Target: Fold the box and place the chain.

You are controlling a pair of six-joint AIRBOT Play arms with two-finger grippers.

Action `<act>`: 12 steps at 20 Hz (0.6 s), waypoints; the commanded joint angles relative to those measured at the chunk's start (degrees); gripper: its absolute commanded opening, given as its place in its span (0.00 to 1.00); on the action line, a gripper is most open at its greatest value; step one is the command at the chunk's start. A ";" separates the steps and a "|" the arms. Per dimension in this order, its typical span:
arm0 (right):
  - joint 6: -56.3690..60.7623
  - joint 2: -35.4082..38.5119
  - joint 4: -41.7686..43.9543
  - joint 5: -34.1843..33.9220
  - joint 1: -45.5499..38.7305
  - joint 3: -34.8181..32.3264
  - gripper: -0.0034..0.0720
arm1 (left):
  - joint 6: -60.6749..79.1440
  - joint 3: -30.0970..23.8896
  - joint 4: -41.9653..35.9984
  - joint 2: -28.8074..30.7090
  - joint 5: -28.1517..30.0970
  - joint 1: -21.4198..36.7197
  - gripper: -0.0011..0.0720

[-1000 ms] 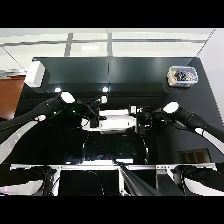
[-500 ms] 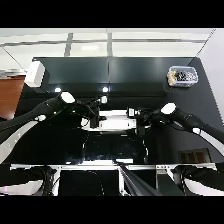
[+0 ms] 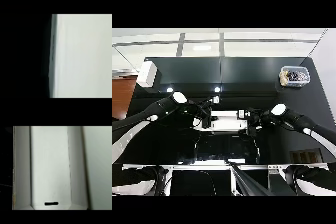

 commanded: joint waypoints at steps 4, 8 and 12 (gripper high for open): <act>0.46 -0.09 -0.11 -0.50 0.17 0.04 0.98 | 0.00 -0.02 -0.02 -0.04 0.15 0.02 0.05; 0.55 -0.09 -0.11 -0.55 0.17 0.09 0.98 | 0.00 -0.02 -0.04 -0.04 0.15 0.02 0.05; 0.68 -0.11 -0.11 -0.68 0.17 0.09 0.98 | 0.00 -0.02 -0.02 -0.04 0.17 0.04 0.05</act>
